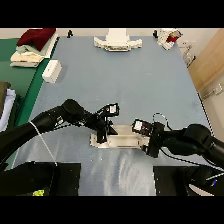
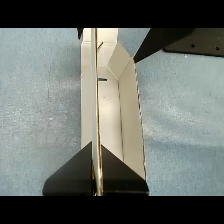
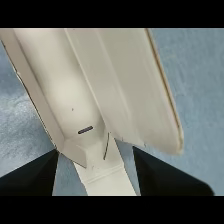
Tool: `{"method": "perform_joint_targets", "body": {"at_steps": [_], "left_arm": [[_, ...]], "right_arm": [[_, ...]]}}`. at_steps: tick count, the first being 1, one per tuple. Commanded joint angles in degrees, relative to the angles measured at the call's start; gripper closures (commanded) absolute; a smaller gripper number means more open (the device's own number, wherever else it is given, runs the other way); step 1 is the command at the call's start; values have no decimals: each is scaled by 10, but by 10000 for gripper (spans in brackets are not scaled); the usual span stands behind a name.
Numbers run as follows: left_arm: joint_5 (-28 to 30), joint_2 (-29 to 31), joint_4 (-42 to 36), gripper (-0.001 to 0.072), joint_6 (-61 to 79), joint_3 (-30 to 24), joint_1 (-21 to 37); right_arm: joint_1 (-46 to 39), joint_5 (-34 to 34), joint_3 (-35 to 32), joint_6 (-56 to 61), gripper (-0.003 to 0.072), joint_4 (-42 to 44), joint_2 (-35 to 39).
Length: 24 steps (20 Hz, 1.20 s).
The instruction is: Fold the box.
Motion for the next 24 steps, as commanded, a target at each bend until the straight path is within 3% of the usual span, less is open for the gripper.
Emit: {"method": "perform_joint_targets", "body": {"at_steps": [1, 4, 7, 24], "left_arm": [[0, 0, 0, 695, 0, 0, 1], [0, 0, 0, 695, 0, 0, 1], [0, 0, 0, 695, 0, 0, 1], [0, 0, 0, 695, 0, 0, 1]], "right_arm": [[-116, 12, -17, -307, -34, 225, -1], [-160, 12, -37, -394, -34, 301, -23], [-174, 14, -39, -439, -34, 314, -57], [-168, 16, -36, -425, -22, 302, -104]]}}
